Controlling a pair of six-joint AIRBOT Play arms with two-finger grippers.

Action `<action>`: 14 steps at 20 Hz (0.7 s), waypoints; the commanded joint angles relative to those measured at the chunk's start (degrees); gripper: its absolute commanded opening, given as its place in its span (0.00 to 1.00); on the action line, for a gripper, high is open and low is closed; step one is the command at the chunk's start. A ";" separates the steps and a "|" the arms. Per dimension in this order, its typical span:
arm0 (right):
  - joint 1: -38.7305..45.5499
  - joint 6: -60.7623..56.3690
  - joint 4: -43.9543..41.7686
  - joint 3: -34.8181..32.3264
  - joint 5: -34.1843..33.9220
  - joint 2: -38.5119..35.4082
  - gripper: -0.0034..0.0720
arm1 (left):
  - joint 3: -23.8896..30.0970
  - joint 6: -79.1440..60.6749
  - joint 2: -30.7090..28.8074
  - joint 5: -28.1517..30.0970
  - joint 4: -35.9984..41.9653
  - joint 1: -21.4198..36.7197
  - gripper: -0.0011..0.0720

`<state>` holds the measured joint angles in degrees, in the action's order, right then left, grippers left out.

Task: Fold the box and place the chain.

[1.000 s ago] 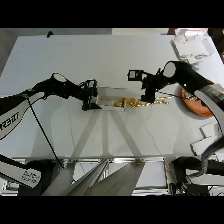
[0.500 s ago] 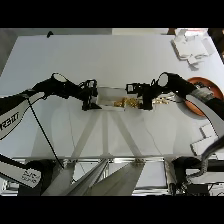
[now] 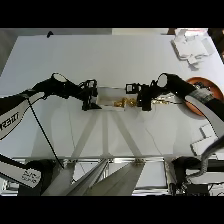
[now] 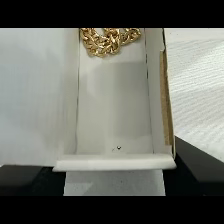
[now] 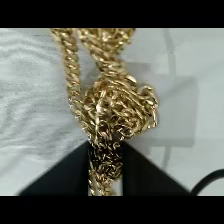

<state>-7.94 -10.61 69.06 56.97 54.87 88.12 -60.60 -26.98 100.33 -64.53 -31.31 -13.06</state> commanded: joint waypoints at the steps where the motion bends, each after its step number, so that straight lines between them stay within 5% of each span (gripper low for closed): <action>1: -1.40 -6.49 -0.35 0.17 -0.35 -4.94 0.06 | -0.02 -0.02 -0.04 0.02 -0.02 0.00 0.45; 8: -7.02 -18.21 -0.35 0.31 -4.50 -15.43 0.06 | -0.02 -0.02 -0.04 0.02 0.00 0.00 0.45; 14: -15.93 -25.07 -0.33 4.87 -12.68 -16.00 0.06 | -0.02 0.00 -0.04 0.02 0.00 0.00 0.45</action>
